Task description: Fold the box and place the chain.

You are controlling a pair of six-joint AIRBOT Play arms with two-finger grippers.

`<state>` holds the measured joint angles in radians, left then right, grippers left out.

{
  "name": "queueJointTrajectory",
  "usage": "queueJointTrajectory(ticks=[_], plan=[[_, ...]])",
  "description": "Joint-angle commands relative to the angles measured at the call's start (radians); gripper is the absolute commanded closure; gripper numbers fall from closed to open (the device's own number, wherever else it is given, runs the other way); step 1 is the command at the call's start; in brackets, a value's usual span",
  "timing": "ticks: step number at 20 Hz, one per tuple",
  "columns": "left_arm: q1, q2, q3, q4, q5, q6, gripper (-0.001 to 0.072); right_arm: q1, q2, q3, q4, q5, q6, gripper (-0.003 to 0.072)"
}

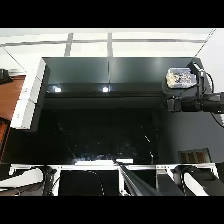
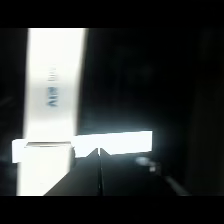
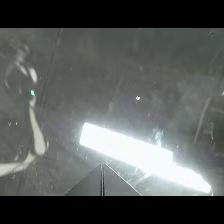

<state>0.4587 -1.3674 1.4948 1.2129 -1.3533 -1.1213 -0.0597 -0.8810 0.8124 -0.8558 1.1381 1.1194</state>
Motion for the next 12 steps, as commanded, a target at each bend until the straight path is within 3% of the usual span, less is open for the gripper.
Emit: queueJointTrajectory(ticks=[1, 3, 6, 8, 10, 12], plan=[[-0.066, 0.081, 0.004, -0.169, -0.11, -0.064, 0.0686, 0.0, 0.0, 0.0, -0.007, -0.092, -0.004, 0.0671], [-0.144, 0.16, -0.091, -0.177, -0.063, -0.064, 0.0686, 0.002, 0.0, -0.001, -0.078, -0.154, -0.006, 0.0671], [-0.308, 0.336, -0.386, -0.153, 0.154, -0.05, 0.0685, 0.001, 0.0, 0.0, -0.239, -0.198, -0.005, 0.0671], [-0.408, 0.415, -0.559, -0.058, 0.283, -0.054, 0.0685, 0.001, 0.0, 0.0, -0.256, -0.157, -0.005, 0.067], [-0.457, 0.452, -0.655, -0.042, 0.342, -0.06, 0.0684, 0.002, 0.0, 0.0, -0.256, -0.105, -0.005, 0.067], [-0.473, 0.459, -0.681, -0.043, 0.359, -0.06, 0.0684, 0.002, 0.0, 0.0, -0.256, -0.099, -0.005, 0.067]])
